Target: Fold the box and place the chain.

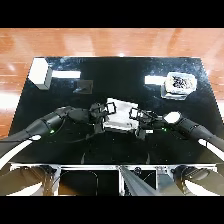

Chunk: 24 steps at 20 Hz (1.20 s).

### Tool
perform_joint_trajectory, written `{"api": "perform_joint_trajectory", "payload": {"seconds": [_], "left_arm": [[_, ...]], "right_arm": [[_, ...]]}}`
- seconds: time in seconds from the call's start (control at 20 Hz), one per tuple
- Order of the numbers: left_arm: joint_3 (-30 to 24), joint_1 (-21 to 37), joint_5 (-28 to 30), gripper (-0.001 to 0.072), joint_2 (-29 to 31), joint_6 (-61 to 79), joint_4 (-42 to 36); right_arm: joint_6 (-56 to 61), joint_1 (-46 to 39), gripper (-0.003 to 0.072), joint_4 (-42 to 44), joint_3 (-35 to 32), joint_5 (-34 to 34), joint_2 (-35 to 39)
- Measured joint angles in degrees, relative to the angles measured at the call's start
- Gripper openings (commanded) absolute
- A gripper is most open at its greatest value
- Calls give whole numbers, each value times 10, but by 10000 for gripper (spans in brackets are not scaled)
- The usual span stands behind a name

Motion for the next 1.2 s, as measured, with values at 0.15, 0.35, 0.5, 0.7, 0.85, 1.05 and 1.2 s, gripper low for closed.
{"api": "perform_joint_trajectory", "payload": {"seconds": [0.15,0.35,0.5,0.7,0.85,1.05,1.2], "left_arm": [[0,24,6,20,29,-48,8],[1,65,34,20,76,-105,14],[1,109,61,20,106,-186,24],[-3,193,135,19,121,-342,67],[-12,263,201,19,125,-428,91],[-29,323,266,20,126,-501,101],[-47,338,303,20,127,-531,98]], "right_arm": [[0,0,568,0,0,1,0],[0,0,568,0,0,1,0],[0,0,568,-1,0,1,0],[-1,0,567,-2,0,2,0],[-5,0,567,-6,0,10,0],[-18,0,567,-16,0,32,0],[-29,0,567,-25,0,49,0]]}}
